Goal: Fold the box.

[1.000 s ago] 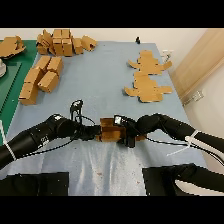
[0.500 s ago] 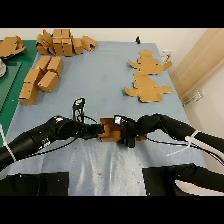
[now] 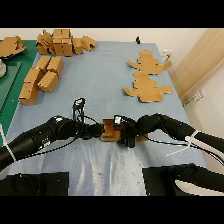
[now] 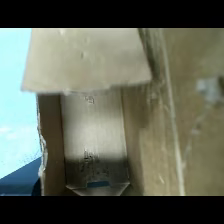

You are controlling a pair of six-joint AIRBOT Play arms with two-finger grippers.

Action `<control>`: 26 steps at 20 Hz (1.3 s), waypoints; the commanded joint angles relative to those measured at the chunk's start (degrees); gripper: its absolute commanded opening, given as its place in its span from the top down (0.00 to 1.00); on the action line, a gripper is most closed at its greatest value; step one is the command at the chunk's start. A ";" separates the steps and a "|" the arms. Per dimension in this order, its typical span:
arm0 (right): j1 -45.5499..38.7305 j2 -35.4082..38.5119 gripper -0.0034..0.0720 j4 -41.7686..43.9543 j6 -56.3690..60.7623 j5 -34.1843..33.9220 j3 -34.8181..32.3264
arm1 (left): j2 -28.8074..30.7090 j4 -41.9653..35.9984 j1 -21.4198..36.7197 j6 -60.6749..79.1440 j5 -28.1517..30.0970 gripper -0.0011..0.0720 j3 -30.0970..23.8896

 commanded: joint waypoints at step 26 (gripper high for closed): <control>0.04 -0.09 0.16 0.42 0.00 0.11 0.04 | -1.68 -8.07 1.16 7.74 -0.35 0.08 1.60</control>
